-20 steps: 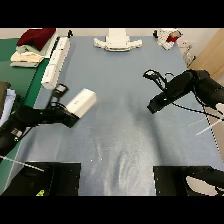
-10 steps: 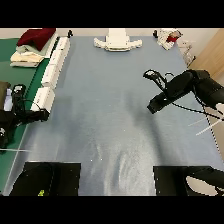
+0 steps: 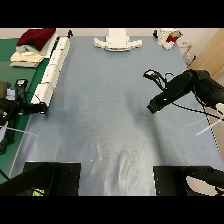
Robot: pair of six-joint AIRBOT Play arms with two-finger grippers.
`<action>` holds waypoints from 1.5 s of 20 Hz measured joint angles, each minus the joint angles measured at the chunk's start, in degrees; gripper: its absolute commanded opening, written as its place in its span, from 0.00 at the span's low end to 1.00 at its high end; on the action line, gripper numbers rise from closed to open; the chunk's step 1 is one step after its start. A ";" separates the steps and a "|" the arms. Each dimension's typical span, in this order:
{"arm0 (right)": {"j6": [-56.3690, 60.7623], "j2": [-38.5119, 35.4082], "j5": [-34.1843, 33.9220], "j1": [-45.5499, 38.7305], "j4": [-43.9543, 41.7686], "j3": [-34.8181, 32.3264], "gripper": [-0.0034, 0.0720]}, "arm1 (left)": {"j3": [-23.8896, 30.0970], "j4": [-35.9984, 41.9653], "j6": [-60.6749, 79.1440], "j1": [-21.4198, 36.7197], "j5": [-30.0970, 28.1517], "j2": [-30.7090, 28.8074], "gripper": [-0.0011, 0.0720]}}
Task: Fold the box.
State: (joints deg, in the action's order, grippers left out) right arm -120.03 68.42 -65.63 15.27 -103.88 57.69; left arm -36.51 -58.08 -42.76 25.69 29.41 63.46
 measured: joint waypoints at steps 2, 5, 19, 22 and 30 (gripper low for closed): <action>0.00 0.00 0.00 0.00 -0.02 0.00 0.05 | -2.29 0.02 0.13 -1.25 -0.35 3.58 0.73; 0.00 0.00 0.02 0.00 -0.02 -0.02 0.05 | -5.42 0.33 0.07 -2.10 -1.05 8.17 0.73; 0.00 0.00 0.02 0.00 -0.02 -0.02 0.05 | -15.85 2.08 -0.09 -3.91 -3.37 20.83 0.73; 0.00 0.00 0.02 0.00 0.00 0.00 0.05 | -16.20 2.16 -0.09 -3.91 -3.41 21.64 0.73; 0.00 0.00 0.02 0.00 -0.02 0.00 0.05 | -16.41 2.21 -0.09 -3.91 -3.54 22.27 0.73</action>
State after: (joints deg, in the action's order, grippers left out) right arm -120.03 68.42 -65.60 15.27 -103.90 57.69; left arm -52.93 -55.88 -42.85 21.78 25.87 85.73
